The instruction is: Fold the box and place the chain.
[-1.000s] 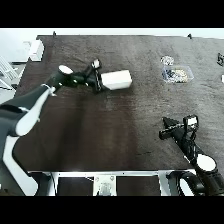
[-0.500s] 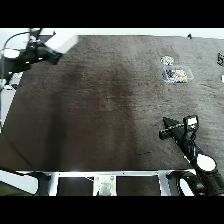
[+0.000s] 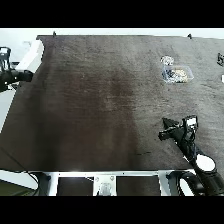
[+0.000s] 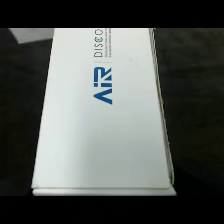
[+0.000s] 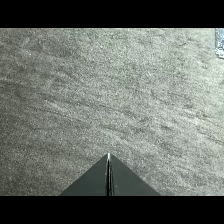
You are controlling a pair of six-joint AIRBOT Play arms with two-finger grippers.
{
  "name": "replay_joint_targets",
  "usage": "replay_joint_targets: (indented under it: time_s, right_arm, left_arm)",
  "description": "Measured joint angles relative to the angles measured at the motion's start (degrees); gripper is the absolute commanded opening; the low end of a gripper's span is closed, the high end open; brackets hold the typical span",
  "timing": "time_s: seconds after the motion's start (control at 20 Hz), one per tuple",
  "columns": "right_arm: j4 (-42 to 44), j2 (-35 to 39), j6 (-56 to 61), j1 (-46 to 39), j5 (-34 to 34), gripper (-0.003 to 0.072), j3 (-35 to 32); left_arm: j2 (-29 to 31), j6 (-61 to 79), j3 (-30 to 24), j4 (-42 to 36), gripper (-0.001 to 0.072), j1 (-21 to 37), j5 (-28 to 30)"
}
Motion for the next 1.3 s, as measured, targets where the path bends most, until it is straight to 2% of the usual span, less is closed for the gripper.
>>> replay_joint_targets:
  time_s: [0.25,0.4,0.6,0.8,1.05,1.1,1.15,1.2,1.3]
  right_arm:
    - [0.0,0.0,1.5,0.0,0.0,0.0011,-0.1]
    - [0.0,0.0,1.8,0.0,0.0,0.0012,-0.1]
    - [0.0,0.0,2.1,0.0,0.0,0.0012,-0.1]
    - [0.0,0.0,3.4,0.0,0.0,0.0012,-0.1]
    - [0.0,0.0,4.0,0.0,0.0,0.0011,-0.1]
    - [0.0,0.0,4.0,0.0,0.0,0.0011,-0.1]
    - [0.0,0.0,4.0,0.0,0.0,0.0011,-0.1]
    - [0.0,0.0,4.1,0.0,0.0,0.0011,-0.1]
    - [0.0,0.0,4.2,0.0,0.0,0.0011,-0.1]
  left_arm:
    - [-1.0,-0.6,-4.2,-0.5,0.0015,1.3,10.3]
    - [-3.0,-0.6,-4.5,-1.3,0.0015,1.5,12.0]
    - [-5.7,-0.4,-1.6,-1.7,0.0015,1.6,11.5]
    - [-8.5,1.2,2.2,-1.9,0.0015,1.5,7.2]
    - [-10.3,2.4,4.7,-3.1,0.002,1.6,5.0]
    - [-10.4,2.5,4.9,-3.3,0.0103,1.6,5.0]
    - [-10.5,2.6,5.0,-3.5,0.049,1.6,5.2]
    - [-10.6,2.6,5.1,-3.6,0.0718,1.6,5.3]
    - [-10.6,2.6,5.2,-3.9,0.072,1.6,6.0]
